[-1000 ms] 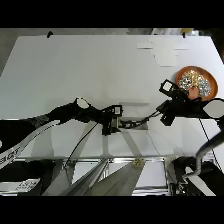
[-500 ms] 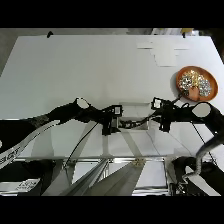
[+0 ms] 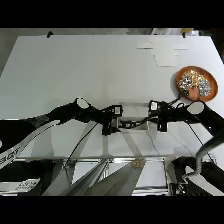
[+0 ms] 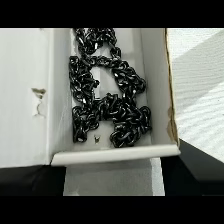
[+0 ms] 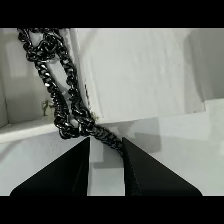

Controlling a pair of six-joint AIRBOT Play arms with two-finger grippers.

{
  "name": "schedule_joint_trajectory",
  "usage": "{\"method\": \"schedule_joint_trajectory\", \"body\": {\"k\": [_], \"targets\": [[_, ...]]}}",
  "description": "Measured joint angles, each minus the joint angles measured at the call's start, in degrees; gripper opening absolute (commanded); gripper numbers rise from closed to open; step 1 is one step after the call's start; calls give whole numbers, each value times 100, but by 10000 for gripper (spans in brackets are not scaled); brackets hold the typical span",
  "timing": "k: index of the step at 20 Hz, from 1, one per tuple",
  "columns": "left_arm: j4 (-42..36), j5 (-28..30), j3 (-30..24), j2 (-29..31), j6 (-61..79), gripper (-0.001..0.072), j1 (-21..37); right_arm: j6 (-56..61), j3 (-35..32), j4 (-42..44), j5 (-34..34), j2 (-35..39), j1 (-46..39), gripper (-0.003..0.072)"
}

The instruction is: Fold the box and place the chain.

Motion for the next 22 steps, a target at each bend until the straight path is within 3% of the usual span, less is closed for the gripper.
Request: {"method": "schedule_joint_trajectory", "body": {"k": [1, 4, 11, 16, 19, 22], "targets": [[0, 0, 0, 0, 0, 208, 0, -50, 0, 66, -33, -44, 0, 197], [0, 0, 0, 0, -2, 208, 0, -164, 0, 210, -120, -125, -2, 14], [-2, 0, 0, 0, -2, 208, 0, 496, 87, -352, 144, 289, -4, 15], [-2, 0, 0, 0, 0, 208, 0, 1558, 553, -590, 1073, 1187, -4, 15], [-2, 0, 0, 0, -2, 208, 0, 2065, 866, -146, 1843, 1582, -4, 15], [-2, 0, 0, 0, -2, 208, 0, 2273, 994, 857, 2306, 1746, 39, 15]]}}
